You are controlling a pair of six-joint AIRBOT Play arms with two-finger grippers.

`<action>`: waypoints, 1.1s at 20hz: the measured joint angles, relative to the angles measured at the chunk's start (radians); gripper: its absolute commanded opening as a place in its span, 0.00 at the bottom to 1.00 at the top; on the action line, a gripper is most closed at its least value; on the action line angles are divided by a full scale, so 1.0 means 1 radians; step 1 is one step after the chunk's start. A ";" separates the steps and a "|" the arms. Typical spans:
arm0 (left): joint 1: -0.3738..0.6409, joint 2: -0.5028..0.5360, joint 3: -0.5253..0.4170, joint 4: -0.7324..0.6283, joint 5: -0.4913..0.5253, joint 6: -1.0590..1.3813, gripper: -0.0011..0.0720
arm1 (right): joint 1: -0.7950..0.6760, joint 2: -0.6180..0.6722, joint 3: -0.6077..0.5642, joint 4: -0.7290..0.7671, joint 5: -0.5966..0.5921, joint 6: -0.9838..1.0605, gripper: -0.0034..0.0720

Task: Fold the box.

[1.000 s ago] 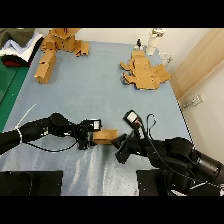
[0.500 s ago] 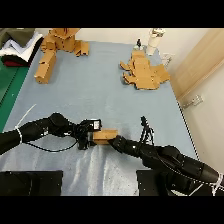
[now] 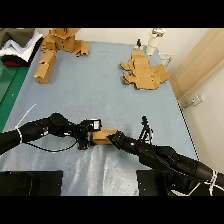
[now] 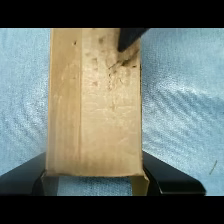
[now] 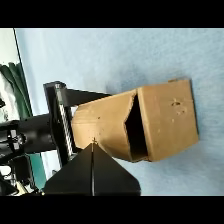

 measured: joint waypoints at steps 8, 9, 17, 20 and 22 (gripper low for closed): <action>0.000 0.000 0.000 0.000 0.000 0.001 0.51 | 0.017 -0.067 -0.001 -0.021 -0.026 0.002 0.05; 0.000 0.000 0.000 0.000 0.000 0.001 0.51 | 0.018 -0.074 -0.001 -0.026 -0.023 0.002 0.05; 0.000 0.000 0.000 0.000 0.000 -0.001 0.51 | 0.032 -0.003 0.037 -0.135 -0.047 0.002 0.05; 0.000 0.000 0.000 0.000 0.000 -0.001 0.51 | 0.017 0.105 0.107 -0.290 -0.229 0.003 0.05; 0.000 0.000 0.000 0.000 0.000 0.000 0.51 | -0.012 0.150 0.167 -0.438 -0.439 0.030 0.05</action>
